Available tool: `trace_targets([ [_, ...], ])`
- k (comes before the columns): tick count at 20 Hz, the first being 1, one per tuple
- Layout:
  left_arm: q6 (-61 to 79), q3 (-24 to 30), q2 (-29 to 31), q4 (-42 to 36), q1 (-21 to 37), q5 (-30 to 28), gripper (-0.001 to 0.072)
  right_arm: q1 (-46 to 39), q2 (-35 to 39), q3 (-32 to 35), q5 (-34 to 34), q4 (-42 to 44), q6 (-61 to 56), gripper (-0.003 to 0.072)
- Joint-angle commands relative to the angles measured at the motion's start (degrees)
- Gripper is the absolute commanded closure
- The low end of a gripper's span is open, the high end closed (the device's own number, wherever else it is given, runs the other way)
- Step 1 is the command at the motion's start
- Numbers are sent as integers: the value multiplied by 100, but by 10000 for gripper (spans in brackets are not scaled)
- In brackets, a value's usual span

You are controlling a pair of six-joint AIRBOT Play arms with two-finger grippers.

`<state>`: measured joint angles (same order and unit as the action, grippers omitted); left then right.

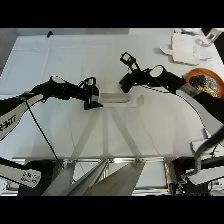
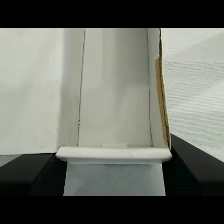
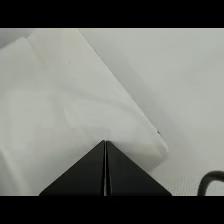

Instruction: Fold the box and place the chain.

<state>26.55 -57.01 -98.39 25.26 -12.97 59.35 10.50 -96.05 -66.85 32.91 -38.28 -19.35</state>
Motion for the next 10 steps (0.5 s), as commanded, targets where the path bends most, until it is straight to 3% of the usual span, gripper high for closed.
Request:
trace_targets([
  [1, 22, -2, 0, 9, 2, 0, 554, 20, -232, -4, -2, -142, -35, 679],
  [6, 22, -2, 0, 9, 2, 0, 554, 20, -153, -7, 376, -208, -33, 678],
  [10, 22, -2, 0, 9, 2, 0, 554, -63, 455, -7, 605, -741, -35, 678],
])
